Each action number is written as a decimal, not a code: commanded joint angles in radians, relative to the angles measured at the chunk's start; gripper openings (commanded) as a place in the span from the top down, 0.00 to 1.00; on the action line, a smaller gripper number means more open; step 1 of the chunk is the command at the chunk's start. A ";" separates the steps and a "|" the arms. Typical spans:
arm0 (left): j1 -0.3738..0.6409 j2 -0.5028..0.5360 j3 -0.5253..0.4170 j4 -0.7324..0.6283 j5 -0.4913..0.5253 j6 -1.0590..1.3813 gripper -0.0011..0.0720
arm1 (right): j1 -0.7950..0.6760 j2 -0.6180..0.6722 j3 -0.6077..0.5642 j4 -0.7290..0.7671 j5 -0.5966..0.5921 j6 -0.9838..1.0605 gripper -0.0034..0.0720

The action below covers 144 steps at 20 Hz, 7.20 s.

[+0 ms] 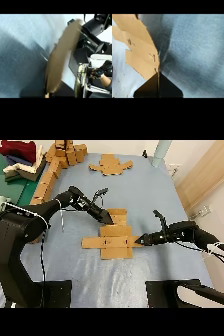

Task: Fold the box.

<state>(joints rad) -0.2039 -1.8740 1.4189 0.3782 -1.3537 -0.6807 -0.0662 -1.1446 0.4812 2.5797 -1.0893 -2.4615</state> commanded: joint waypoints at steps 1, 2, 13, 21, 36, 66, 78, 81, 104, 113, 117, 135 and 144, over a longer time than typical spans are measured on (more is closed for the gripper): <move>0.000 0.000 0.001 -0.004 -0.014 0.043 0.97 | 0.000 0.001 0.000 0.000 0.000 0.001 0.95; 0.000 0.000 0.001 -0.004 -0.016 0.043 0.97 | 0.000 0.001 0.000 0.000 0.000 0.001 0.95; -0.005 0.033 0.001 0.076 0.087 0.071 0.98 | 0.046 0.080 0.310 -0.568 -0.062 0.538 0.22; -0.051 0.068 0.000 0.095 0.134 0.154 0.98 | 0.079 0.167 0.436 -0.921 -0.107 0.835 0.22; -0.148 0.455 -0.492 -0.014 0.413 0.702 0.97 | 0.127 0.157 0.435 -0.787 0.014 0.869 0.69; -0.121 0.339 -0.492 -0.165 0.334 0.847 0.97 | 0.211 0.035 0.436 -0.769 0.064 0.925 0.75; -0.117 0.317 -0.491 -0.119 0.359 0.819 0.97 | 0.211 0.037 0.436 -0.769 0.030 0.925 0.75; -0.111 0.317 -0.491 -0.119 0.360 0.819 0.97 | 0.240 0.066 0.436 -0.797 0.002 0.892 0.94; -0.102 0.317 -0.491 -0.117 0.358 0.819 0.97 | 0.959 0.215 0.000 -1.069 0.317 0.515 0.22; -0.102 0.317 -0.491 -0.117 0.357 0.819 0.97 | 0.959 0.243 0.028 -1.204 0.373 0.553 0.22; -0.102 0.317 -0.491 -0.117 0.358 0.819 0.97 | 0.957 0.294 0.031 -1.248 0.384 0.574 0.22; -0.102 0.317 -0.491 -0.117 0.358 0.819 0.97 | 0.878 0.284 0.031 -1.224 0.442 0.596 0.00; -0.102 0.317 -0.491 -0.117 0.358 0.819 0.97 | 0.615 0.304 0.033 -0.711 0.431 -0.191 0.00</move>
<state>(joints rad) -0.3065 -1.5566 0.9279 0.2615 -0.9958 0.1387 0.6224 -0.8433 0.5117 1.6676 -0.6533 -2.3680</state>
